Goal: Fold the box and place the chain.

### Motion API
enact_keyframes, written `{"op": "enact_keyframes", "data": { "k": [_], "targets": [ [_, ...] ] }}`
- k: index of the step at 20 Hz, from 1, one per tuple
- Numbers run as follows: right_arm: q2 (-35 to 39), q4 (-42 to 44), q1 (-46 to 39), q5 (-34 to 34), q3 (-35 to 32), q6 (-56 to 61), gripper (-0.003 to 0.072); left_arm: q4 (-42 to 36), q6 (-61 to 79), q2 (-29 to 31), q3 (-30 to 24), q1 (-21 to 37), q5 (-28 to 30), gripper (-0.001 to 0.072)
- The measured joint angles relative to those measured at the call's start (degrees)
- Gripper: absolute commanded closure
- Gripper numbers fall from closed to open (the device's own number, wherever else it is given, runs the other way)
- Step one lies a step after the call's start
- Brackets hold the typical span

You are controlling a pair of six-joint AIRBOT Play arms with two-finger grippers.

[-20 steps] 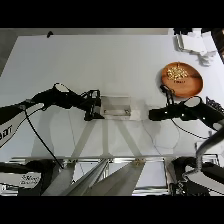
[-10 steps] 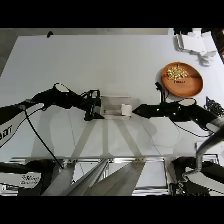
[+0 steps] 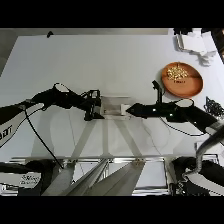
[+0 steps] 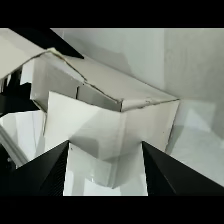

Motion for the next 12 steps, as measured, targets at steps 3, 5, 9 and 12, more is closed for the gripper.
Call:
{"op": "enact_keyframes", "data": {
  "k": [3,5,9,12],
  "targets": [
    [0.1,-2.9,3.3,-4.6,0.6,4.4,0.0176,0.0,0.0,0.0,0.0,0.0,0.0,0.0361],
    [0.1,-7.6,5.3,-7.5,1.8,9.4,0.0176,0.0,0.0,0.0,0.0,0.0,0.0,0.0361],
    [0.1,-26.1,9.1,-11.0,5.9,25.8,0.0177,0.0,0.0,0.0,0.0,0.0,0.0,0.0361],
    [-0.4,-42.1,11.8,-11.9,8.9,39.3,0.0177,-0.1,0.0,0.0,0.0,0.0,0.0,0.0361]
  ]
}}
